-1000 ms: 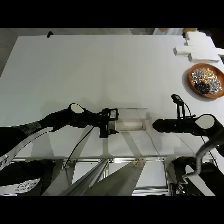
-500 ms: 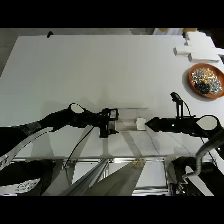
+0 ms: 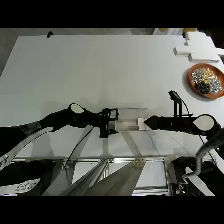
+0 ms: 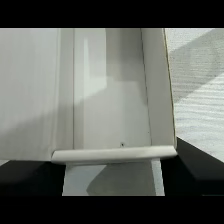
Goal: Fold the box and place the chain.
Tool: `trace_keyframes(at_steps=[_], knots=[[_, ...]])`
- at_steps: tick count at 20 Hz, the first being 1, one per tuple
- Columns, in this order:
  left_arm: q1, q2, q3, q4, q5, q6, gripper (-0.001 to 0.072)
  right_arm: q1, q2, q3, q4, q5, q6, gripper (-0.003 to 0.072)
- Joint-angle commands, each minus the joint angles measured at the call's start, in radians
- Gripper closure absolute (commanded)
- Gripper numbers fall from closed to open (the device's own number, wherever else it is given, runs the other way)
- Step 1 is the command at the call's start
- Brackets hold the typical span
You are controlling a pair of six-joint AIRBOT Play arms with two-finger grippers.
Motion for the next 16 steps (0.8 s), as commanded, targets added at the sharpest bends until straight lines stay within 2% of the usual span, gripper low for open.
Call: trace_keyframes(at_steps=[1, 3, 6, 11, 13, 16], knots=[[0.000, 0.000, 0.001, 0.000, 0.000, 0.000, 0.0490, 0.003, -0.001, 0.019, -0.045, 0.025, 0.122, 0.0347], [0.000, 0.000, 0.001, 0.000, 0.000, 0.000, 0.0490, 0.010, -0.001, 0.026, -0.064, 0.055, 0.130, 0.0348], [0.000, 0.000, 0.001, 0.000, 0.000, 0.000, 0.0490, 0.102, -0.001, 0.037, -0.150, 0.034, 0.211, 0.0347], [0.000, 0.000, 0.001, 0.000, 0.000, 0.000, 0.0490, 0.260, -0.002, 0.113, -0.404, 0.012, 0.476, 0.0322], [0.000, 0.000, 0.001, 0.000, 0.000, 0.000, 0.0490, 0.291, -0.031, 0.124, -0.406, 0.009, 0.514, 0.0322], [0.000, 0.000, 0.001, 0.000, 0.000, 0.000, 0.0490, 0.364, -0.145, 0.166, -0.408, 0.010, 0.531, 0.0322]])
